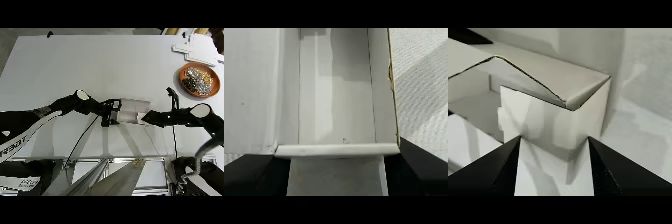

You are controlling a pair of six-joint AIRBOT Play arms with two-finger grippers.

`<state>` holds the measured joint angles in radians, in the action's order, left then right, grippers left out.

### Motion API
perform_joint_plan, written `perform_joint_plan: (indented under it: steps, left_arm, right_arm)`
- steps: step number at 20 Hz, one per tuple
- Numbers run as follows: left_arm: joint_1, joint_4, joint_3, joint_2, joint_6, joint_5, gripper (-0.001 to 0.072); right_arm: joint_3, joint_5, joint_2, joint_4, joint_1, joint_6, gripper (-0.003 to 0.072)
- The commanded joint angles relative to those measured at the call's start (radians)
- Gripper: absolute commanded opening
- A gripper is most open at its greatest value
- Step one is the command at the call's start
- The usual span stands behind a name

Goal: Fold the box and place the chain.

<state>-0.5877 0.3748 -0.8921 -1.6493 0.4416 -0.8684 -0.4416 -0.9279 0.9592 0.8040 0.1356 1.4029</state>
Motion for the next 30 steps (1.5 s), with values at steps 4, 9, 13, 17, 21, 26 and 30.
perform_joint_plan:
  steps: [4,9,13,17,21,26,30]
  left_arm:
    - [0.0,0.0,-0.001,0.0,0.0,0.0,0.0207]
    - [0.0,0.0,-0.001,0.0,0.0,0.001,0.0207]
    - [0.0,0.0,-0.001,0.0,0.0,0.0,0.0207]
    - [0.0,0.0,-0.001,0.0,0.0,0.001,0.0207]
    - [0.0,0.0,-0.001,0.0,0.0,0.0,0.0207]
    - [0.0,0.0,-0.001,0.0,0.0,0.0,0.0207]
    - [0.0,0.0,-0.001,0.0,0.0,0.0,0.0207]
  right_arm:
    - [-0.124,0.094,0.087,0.358,0.248,0.562,0.046]
    - [-0.216,0.071,0.164,0.618,0.377,0.908,0.0454]
    - [-0.283,0.013,0.235,0.723,0.44,1.01,0.0426]
    - [-0.361,-0.091,0.337,0.772,0.483,1.01,0.0396]
    - [-0.37,-0.094,0.343,0.785,0.493,1.035,0.0269]
    - [-0.37,-0.095,0.343,0.785,0.496,1.035,0.0019]
    - [-0.37,-0.106,0.342,0.79,0.5,1.031,0.0324]
